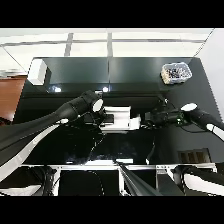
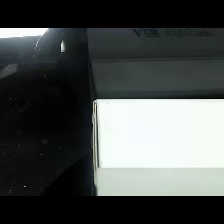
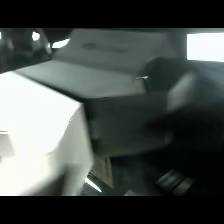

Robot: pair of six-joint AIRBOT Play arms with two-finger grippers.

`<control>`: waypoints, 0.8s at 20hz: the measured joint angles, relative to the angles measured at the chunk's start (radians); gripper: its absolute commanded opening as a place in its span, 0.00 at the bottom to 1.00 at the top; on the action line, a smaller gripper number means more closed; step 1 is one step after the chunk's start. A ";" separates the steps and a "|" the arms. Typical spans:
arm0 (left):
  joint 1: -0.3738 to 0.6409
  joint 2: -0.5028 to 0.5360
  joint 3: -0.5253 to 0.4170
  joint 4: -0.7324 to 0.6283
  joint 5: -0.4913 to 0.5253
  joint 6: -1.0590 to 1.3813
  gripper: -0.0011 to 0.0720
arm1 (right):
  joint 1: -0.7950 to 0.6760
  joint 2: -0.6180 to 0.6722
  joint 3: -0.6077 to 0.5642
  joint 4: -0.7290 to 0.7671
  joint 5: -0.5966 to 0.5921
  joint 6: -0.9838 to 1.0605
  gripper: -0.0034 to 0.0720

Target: Fold the box and place the chain.

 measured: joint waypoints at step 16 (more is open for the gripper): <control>0.000 0.000 0.000 0.002 -0.003 -0.002 0.05 | 0.299 -0.018 0.270 -0.278 0.005 0.369 0.43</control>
